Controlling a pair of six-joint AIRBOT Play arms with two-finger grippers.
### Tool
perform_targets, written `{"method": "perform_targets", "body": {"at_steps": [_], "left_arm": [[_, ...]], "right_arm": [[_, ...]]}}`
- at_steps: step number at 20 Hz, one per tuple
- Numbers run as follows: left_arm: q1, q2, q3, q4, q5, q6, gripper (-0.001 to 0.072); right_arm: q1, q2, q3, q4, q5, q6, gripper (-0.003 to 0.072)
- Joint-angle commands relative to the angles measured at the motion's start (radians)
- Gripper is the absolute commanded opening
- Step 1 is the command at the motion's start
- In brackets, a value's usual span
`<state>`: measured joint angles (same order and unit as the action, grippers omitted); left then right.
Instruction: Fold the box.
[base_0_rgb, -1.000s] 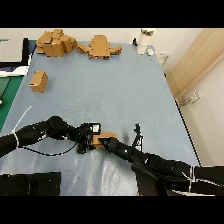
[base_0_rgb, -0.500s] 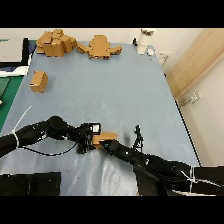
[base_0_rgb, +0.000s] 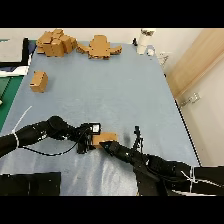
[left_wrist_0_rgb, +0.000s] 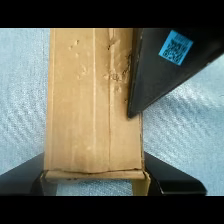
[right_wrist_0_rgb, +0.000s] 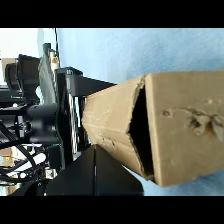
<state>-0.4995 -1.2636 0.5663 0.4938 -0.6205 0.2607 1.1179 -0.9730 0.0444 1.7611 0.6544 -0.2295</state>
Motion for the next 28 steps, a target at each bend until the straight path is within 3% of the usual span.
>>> {"method": "perform_targets", "body": {"at_steps": [1, 11, 16, 20, 23, 25, 28], "left_arm": [[0.0, -0.001, 0.0, 0.0, 0.0, 0.0, 0.06], [0.0, -0.001, 0.0, 0.0, 0.0, 0.0, 0.06], [0.0, -0.001, 0.0, 0.0, 0.001, 0.0, 0.06], [0.0, -0.001, 0.0, 0.0, 0.0, 0.0, 0.06], [0.0, -0.001, 0.0, 0.0, 0.0, 0.0, 0.06], [0.0, -0.001, 0.0, 0.0, 0.0, 0.0, 0.06], [0.0, -0.001, 0.0, 0.0, 0.0, 0.0, 0.06]], "right_arm": [[0.0, 0.0, 0.0, -0.003, -0.012, -0.007, 0.0002], [0.0, 0.0, 0.0, -0.003, -0.026, -0.015, 0.0002], [-0.001, 0.07, 0.01, -0.071, 0.045, -0.019, 0.0002], [-0.055, 0.261, 0.027, 0.042, -0.263, -0.289, 0.0001], [-0.233, 0.385, 0.105, 0.062, -0.653, -0.524, 0.0002], [-0.385, 0.424, 0.182, -0.061, -0.898, -0.55, 0.0002], [-0.554, 0.418, 0.317, -0.237, -1.164, -0.55, 0.0002]]}}
